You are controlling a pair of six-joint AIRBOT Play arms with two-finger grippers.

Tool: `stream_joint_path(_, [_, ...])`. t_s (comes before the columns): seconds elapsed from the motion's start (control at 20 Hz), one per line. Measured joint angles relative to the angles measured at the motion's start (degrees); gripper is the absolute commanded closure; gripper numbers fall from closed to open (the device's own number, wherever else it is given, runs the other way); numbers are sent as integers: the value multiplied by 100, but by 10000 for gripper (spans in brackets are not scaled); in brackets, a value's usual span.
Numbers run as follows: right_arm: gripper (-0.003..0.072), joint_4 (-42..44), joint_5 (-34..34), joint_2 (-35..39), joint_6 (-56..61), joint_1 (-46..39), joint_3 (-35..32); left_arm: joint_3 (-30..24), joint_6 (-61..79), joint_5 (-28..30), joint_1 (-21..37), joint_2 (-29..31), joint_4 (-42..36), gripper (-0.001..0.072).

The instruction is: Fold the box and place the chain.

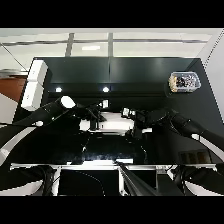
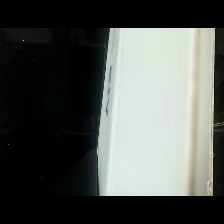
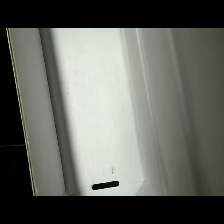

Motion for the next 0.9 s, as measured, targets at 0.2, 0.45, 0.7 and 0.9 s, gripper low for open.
stream_joint_path(0.2, [115,-42,-9,-7,0,0,0,0,2,-2,0,-2,0,683])
stream_joint_path(0.45, [114,-68,-22,11,0,0,-4,-2,0,-7,-2,-2,0,683])
stream_joint_path(0.7, [-11,-79,-61,28,7,-7,-7,0,-4,-9,-2,-2,0,683])
stream_joint_path(0.9, [-11,-79,-52,31,20,-9,-7,0,-55,-9,-2,-2,0,683])
